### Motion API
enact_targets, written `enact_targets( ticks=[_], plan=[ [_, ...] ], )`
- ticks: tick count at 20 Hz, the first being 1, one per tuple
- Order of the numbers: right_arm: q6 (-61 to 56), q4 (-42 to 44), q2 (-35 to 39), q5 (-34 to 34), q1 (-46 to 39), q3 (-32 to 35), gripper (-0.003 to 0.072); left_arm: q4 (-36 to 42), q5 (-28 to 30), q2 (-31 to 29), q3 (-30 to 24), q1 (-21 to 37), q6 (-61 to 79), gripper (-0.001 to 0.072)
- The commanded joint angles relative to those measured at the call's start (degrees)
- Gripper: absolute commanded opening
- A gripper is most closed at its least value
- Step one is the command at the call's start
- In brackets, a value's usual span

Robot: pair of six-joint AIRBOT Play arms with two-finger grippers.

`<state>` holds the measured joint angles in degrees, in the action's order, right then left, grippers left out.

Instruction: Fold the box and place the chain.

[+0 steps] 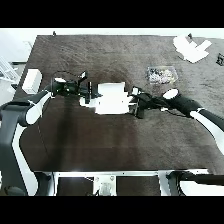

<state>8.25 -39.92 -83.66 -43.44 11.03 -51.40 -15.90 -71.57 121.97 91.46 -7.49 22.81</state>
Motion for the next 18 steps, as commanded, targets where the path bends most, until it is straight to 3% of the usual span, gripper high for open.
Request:
enact_targets(
  ticks=[1, 18],
  plan=[
    [2.3, -0.2, -0.6, 6.2, 3.3, 0.7, 0.0641, 0.0, 0.2, 0.0, 0.0, 0.0, 0.0, 0.0022],
    [3.4, 0.2, -0.8, 3.5, 4.6, 1.6, 0.064, 0.0, 0.2, 0.0, 0.0, 0.0, 0.0, 0.0022]
  ],
)
